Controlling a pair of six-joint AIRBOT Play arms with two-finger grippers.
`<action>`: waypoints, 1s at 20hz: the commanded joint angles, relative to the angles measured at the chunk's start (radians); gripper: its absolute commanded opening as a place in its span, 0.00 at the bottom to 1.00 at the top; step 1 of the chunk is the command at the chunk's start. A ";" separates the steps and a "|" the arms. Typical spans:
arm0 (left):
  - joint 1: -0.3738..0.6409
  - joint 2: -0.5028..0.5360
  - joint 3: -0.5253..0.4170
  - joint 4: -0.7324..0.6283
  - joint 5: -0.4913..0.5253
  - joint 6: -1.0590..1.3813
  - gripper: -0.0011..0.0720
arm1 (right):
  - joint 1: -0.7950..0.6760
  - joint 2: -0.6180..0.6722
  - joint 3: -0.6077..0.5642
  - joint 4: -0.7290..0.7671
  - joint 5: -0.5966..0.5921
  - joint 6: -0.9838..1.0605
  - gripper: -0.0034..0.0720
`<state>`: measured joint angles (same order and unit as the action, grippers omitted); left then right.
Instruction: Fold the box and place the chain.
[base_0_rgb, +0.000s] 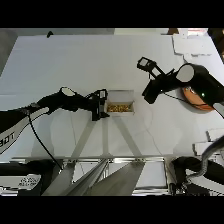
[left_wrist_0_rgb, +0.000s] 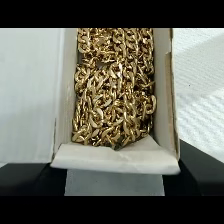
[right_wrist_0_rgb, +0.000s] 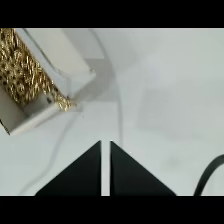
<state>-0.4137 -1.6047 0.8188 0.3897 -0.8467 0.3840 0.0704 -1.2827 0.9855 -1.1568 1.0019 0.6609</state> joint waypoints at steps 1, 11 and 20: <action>0.001 0.000 0.000 0.000 -0.001 0.000 0.39 | -0.048 -0.073 -0.056 0.096 -0.029 -0.117 0.08; 0.001 0.000 0.000 0.000 -0.002 0.000 0.39 | -0.005 -0.201 -0.056 0.348 -0.133 -0.147 0.06; 0.001 0.000 0.000 0.000 -0.002 0.000 0.39 | -0.005 -0.169 -0.056 0.289 -0.014 -0.157 0.05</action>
<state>-0.4141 -1.6047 0.8188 0.3912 -0.8520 0.3847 0.0639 -1.4666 0.9298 -0.8474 0.9638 0.5007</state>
